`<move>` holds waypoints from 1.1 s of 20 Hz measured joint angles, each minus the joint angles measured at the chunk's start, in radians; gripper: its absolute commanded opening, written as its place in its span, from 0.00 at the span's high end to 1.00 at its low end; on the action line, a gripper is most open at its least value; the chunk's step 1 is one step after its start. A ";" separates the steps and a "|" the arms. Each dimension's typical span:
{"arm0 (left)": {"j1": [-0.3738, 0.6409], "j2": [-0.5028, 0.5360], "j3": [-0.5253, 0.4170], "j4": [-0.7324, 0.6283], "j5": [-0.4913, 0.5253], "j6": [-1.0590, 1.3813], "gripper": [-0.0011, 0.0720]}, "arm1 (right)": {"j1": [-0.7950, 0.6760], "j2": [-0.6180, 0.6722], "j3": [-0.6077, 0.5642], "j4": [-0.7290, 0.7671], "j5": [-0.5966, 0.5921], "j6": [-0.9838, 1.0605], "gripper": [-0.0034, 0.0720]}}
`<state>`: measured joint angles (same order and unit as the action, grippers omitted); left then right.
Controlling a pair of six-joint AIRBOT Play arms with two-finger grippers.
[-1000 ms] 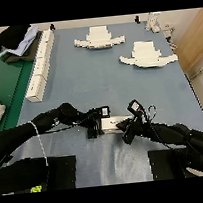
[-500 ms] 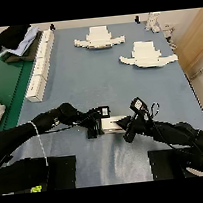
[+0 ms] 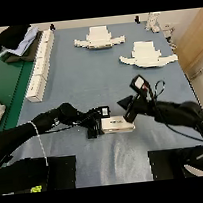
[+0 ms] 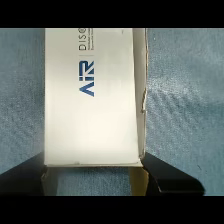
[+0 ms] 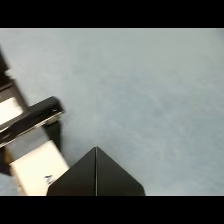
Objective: Fold the box.
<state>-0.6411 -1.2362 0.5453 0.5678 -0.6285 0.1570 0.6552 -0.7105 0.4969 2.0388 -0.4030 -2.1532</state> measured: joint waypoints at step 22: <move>0.000 0.005 0.001 0.001 0.000 -0.002 0.40 | -0.318 -0.573 0.601 -0.425 -0.758 0.753 0.95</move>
<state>-0.6411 -1.2316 0.5465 0.5690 -0.6285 0.1555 0.3370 -1.2831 1.0977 1.6138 -1.1606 -1.4006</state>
